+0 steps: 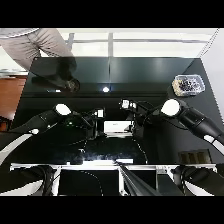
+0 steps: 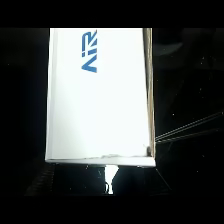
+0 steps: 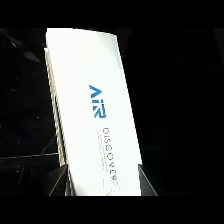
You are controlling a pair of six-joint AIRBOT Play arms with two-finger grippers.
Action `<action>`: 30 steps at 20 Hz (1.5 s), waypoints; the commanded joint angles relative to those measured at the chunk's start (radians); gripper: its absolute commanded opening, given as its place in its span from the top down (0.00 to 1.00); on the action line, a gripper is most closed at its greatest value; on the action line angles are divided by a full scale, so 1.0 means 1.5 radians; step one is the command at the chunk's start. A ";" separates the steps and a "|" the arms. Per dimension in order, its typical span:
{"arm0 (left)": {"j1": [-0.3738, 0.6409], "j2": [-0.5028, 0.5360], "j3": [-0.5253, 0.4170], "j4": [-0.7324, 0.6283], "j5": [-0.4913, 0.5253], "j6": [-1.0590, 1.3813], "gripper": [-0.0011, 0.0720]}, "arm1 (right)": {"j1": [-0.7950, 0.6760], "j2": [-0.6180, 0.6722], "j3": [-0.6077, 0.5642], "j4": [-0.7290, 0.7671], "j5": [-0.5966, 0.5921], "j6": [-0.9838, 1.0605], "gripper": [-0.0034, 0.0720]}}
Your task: Fold the box and place the chain.
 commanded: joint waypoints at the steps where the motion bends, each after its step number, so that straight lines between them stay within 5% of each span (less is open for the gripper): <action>1: 0.000 -0.001 0.000 0.000 0.000 0.000 0.25 | 0.001 -0.001 -0.001 0.001 0.015 0.007 0.30; 30: 0.000 -0.001 0.000 0.000 0.000 0.000 0.25 | 0.001 -0.022 -0.001 -0.019 0.029 0.025 0.27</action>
